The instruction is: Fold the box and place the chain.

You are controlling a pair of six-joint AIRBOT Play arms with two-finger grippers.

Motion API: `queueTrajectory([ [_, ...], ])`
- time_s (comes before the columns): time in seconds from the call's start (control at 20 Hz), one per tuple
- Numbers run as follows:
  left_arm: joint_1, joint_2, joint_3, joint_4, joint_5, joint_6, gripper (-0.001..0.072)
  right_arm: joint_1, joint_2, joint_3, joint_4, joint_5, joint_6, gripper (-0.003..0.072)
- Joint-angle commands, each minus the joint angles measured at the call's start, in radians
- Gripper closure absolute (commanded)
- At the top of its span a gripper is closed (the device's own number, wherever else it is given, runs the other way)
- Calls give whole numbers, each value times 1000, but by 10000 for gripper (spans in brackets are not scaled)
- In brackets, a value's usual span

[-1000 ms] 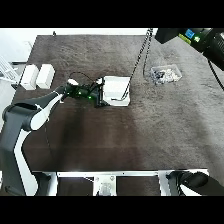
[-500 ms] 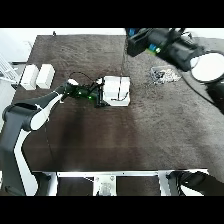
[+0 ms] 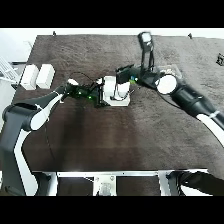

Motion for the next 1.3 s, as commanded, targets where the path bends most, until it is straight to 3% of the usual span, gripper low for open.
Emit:
queueTrajectory([
  [0.0,-1,0,0,0,0,0,368,1,-106,-44,2,-3,25,683],
  [0.05,-1,0,0,0,0,0,367,-5,-139,-56,-9,-3,20,680],
  [0.1,-1,0,0,0,0,0,368,-13,-160,-63,-8,2,21,575],
  [0.15,0,0,0,0,0,0,368,-24,-168,-63,-9,18,20,367],
  [0.2,0,0,0,0,0,0,368,-34,-163,-63,-8,24,21,275],
  [0.4,-1,0,0,0,0,0,368,-132,-92,-66,-40,104,18,275],
  [0.6,-1,0,0,0,0,0,367,-363,-60,-140,-41,104,27,273],
  [0.65,-1,0,0,0,0,0,368,-426,-65,-164,-32,71,55,223],
  [0.7,-1,0,0,0,0,0,368,-479,-85,-174,-5,36,69,139],
  [0.85,-1,0,0,0,0,0,367,-565,-193,-129,92,42,-2,114],
  [1.25,-1,0,0,0,0,1,368,-574,-437,98,249,73,-176,114],
])
